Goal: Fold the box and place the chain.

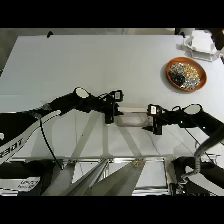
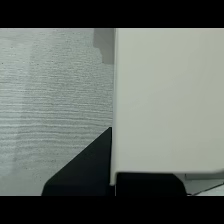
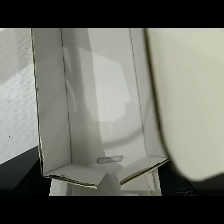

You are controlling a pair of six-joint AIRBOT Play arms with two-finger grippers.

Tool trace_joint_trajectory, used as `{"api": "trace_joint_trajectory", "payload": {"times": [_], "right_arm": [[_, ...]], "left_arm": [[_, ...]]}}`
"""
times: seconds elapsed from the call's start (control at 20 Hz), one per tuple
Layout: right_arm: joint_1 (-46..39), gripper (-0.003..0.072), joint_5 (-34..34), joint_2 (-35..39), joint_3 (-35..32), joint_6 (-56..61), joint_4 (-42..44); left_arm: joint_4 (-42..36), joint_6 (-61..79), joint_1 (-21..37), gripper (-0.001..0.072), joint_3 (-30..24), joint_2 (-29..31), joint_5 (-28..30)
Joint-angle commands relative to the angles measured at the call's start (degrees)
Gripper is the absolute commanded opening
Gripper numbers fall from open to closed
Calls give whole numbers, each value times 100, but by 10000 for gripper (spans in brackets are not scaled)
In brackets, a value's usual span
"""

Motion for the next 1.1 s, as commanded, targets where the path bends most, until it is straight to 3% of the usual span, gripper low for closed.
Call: {"api": "trace_joint_trajectory", "payload": {"times": [0.0,0.85,0.9,0.95,1.05], "right_arm": [[13,657,-37,-120,13,-42,7],[120,646,-79,-544,208,-164,-11],[120,620,-90,-544,208,-164,-11],[118,545,-94,-544,208,-162,-11],[118,527,-94,-544,208,-162,-9]], "left_arm": [[-2,-4,0,12,-2,-4,7],[-2,-4,0,12,-2,-4,9],[-2,-4,0,12,-2,-4,9],[-2,-4,0,12,-2,-4,9],[-2,-4,0,12,-2,-4,9]]}}
